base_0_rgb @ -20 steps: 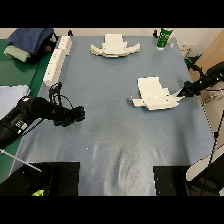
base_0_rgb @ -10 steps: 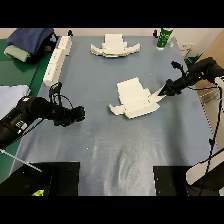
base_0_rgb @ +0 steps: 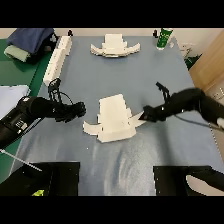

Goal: Fold the box.

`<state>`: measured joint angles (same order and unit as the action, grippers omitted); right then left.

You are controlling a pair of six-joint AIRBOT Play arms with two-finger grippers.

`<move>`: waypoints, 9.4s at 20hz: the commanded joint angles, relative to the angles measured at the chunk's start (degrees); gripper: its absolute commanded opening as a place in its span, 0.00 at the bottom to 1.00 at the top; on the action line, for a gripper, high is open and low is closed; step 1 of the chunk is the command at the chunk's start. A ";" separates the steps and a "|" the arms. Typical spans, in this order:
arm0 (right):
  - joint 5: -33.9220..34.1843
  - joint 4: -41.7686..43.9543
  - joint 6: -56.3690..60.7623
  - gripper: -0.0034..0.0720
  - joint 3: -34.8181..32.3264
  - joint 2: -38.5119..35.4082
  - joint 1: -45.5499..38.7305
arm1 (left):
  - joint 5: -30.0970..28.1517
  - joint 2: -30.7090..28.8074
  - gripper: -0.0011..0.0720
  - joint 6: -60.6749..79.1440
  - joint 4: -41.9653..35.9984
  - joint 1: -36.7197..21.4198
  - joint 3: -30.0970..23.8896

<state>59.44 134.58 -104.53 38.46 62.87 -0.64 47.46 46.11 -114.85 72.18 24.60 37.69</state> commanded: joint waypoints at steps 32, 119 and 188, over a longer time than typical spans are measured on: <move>-18.78 -1.70 -9.53 0.05 -19.61 -19.37 11.15 | 16.72 23.71 0.58 68.52 -44.35 -18.51 4.04; -25.35 -13.03 7.69 0.44 -9.62 -20.92 -0.04 | -27.63 13.46 0.03 138.05 -53.83 18.71 -9.05; -18.12 -9.77 7.65 0.32 -9.60 -20.92 0.07 | -5.99 22.12 0.04 134.33 -53.75 9.25 -4.42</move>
<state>39.33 124.36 -96.88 28.80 42.00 -0.58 41.78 68.20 19.44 18.31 33.89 33.30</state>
